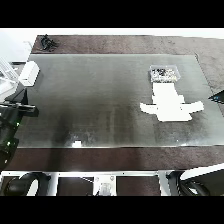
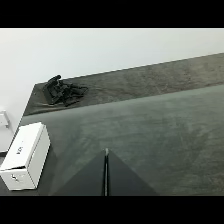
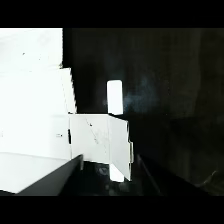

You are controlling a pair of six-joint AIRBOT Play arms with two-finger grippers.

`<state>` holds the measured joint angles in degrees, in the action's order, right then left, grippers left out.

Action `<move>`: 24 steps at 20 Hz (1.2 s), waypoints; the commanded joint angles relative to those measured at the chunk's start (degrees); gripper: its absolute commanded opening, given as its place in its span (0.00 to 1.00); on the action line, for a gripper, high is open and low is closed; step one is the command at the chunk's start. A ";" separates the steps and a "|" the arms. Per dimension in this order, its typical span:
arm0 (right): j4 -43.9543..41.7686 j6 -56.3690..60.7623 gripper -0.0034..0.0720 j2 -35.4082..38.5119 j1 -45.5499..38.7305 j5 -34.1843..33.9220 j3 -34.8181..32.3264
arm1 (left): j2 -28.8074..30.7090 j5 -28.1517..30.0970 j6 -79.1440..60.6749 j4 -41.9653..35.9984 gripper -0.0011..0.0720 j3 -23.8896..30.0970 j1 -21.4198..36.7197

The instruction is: Fold the box and place the chain.

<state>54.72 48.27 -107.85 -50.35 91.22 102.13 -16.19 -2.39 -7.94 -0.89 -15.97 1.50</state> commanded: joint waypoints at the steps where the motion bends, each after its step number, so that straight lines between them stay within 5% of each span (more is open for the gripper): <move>1: 3.89 2.69 0.71 -4.83 3.26 3.61 4.55 | 0.02 0.00 0.00 0.00 0.04 0.00 0.07; 6: 12.44 2.32 0.71 -7.50 8.52 3.54 4.61 | 0.02 0.00 -0.02 0.00 0.04 -0.02 0.07; 20: 7.67 3.67 0.70 -7.67 9.33 7.67 2.08 | 0.02 0.00 -0.02 0.00 0.04 0.00 0.07; 24: 6.84 2.51 0.53 -8.28 9.33 7.63 0.76 | 0.02 0.02 -0.02 0.00 0.04 -0.02 0.07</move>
<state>62.43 51.72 -115.83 -41.01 98.50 103.70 -16.19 -2.39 -7.94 -0.89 -15.97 1.50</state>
